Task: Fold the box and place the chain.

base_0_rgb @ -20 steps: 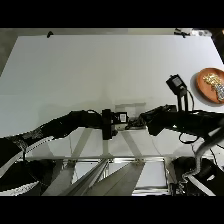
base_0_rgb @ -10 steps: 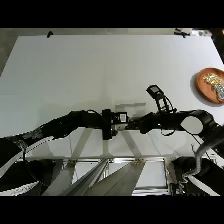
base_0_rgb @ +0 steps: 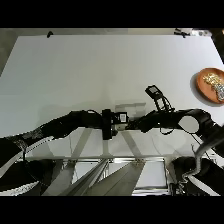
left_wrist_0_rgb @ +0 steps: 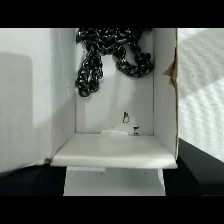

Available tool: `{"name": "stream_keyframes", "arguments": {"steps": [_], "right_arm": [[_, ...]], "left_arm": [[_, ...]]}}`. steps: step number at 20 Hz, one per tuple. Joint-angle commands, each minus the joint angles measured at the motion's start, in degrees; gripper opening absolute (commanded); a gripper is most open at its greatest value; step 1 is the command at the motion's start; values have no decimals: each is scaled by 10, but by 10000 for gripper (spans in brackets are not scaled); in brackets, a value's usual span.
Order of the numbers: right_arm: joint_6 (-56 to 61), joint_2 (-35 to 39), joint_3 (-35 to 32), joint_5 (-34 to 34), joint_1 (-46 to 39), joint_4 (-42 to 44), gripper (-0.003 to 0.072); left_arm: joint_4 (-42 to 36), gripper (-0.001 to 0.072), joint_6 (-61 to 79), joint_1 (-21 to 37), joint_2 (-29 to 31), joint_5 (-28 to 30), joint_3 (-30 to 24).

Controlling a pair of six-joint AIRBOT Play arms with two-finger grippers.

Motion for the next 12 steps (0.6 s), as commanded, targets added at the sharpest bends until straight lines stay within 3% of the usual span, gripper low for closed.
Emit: {"name": "stream_keyframes", "arguments": {"steps": [1, 4, 7, 12], "right_arm": [[46, 43, 0, 28, -61, -41, 365], [45, 76, 0, 76, -167, -68, 365], [33, 41, 0, 116, -230, -121, 374], [12, -95, 27, 99, -198, -123, 465]], "left_arm": [[0, 274, 0, 0, 0, 0, 0], [0, 274, 0, 0, 0, 0, 0], [0, 274, 0, 0, 0, 0, 0], [0, 274, 0, 0, 0, 0, 0]]}}
